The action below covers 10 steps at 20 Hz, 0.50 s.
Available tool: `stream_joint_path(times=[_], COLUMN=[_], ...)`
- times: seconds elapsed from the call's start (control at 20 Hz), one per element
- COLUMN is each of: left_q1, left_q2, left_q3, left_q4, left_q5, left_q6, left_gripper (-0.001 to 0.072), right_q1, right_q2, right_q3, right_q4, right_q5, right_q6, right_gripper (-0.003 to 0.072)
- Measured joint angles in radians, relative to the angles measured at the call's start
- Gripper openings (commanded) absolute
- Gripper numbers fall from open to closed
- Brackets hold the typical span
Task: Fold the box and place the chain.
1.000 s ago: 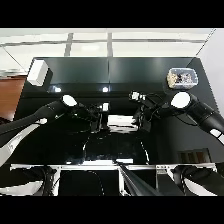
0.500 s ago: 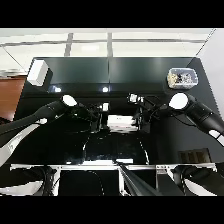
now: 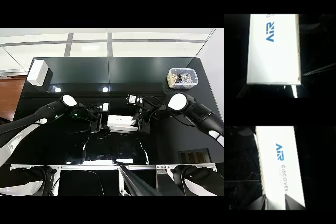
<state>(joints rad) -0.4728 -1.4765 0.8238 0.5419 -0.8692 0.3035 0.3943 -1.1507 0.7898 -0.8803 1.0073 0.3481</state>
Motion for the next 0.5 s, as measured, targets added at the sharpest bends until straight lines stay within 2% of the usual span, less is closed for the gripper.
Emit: stream_joint_path(times=[0.5], left_q1=[0.0], left_q2=[0.0], left_q3=[0.0], left_q4=[0.0], left_q5=[-0.002], left_q6=[0.001], left_gripper=[0.0441], right_q1=[0.0], right_q2=[0.0], right_q3=[-0.037], right_q4=[-0.006], right_q5=[-0.008], right_q6=[0.0], right_gripper=[0.0291])
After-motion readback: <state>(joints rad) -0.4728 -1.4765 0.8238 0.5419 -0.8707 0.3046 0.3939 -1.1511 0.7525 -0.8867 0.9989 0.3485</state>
